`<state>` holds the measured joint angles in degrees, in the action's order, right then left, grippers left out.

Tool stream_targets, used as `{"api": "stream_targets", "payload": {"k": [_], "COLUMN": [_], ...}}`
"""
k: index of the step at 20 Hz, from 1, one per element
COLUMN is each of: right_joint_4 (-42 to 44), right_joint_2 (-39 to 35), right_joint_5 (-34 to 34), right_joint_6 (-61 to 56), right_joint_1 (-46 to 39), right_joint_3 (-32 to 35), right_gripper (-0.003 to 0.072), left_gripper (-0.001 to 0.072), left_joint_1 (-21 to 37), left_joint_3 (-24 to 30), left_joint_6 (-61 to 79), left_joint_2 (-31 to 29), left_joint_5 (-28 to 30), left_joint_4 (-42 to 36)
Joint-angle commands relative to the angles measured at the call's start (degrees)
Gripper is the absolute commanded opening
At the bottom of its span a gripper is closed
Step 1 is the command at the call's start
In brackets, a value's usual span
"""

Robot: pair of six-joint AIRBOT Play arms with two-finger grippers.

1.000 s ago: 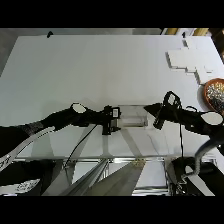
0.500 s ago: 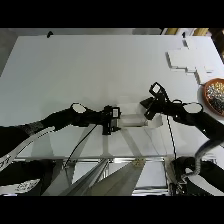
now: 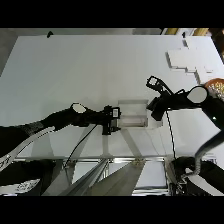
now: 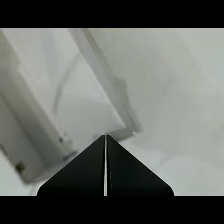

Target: Fold the box and place the chain.

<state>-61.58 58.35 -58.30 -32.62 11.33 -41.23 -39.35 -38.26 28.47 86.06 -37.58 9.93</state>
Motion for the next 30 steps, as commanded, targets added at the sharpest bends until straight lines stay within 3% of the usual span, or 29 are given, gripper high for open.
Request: {"api": "stream_targets", "payload": {"k": [1, 5, 11, 12, 14, 18, 24, 30], "right_joint_4": [-8.9, -9.6, -3.7, -3.6, -3.3, -2.5, 4.5, 11.0], "right_joint_2": [-4.9, -8.1, -2.9, -1.3, 0.5, 0.5, 0.5, 0.6], "right_joint_5": [-14.1, -19.8, -9.4, -7.9, -4.1, 2.3, 6.4, 6.4], "right_joint_6": [-4.3, 5.3, 23.5, 26.3, 30.0, 30.8, 39.4, 42.2], "right_joint_1": [0.0, 0.0, -0.4, -0.8, -0.8, -0.8, -0.8, -0.8], "right_joint_3": [-2.8, -2.6, 3.0, 4.3, 6.8, 10.0, 12.8, 14.4], "right_gripper": [0.0018, 0.0017, 0.0035, 0.0108, 0.0181, 0.0181, 0.0180, 0.0178], "left_gripper": [0.0013, 0.0013, 0.0013, 0.0013, 0.0013, 0.0013, 0.0013, 0.0013], "left_joint_1": [0.0, 0.0, 0.0, 0.0, 0.0, 0.0, 0.0, 0.0], "left_joint_3": [0.0, 0.0, 0.0, 0.0, 0.0, 0.0, 0.0, 0.0], "left_joint_6": [0.0, 0.0, 0.0, 0.0, 0.0, 0.0, 0.0, 0.0], "left_joint_2": [0.0, 0.0, 0.0, 0.0, 0.0, 0.0, 0.0, 0.0], "left_joint_5": [-0.1, -0.2, -0.2, -0.2, -0.4, -0.4, -0.4, -0.4], "left_joint_4": [0.0, 0.0, 0.0, 0.0, 0.0, 0.0, 0.0, 0.0]}}
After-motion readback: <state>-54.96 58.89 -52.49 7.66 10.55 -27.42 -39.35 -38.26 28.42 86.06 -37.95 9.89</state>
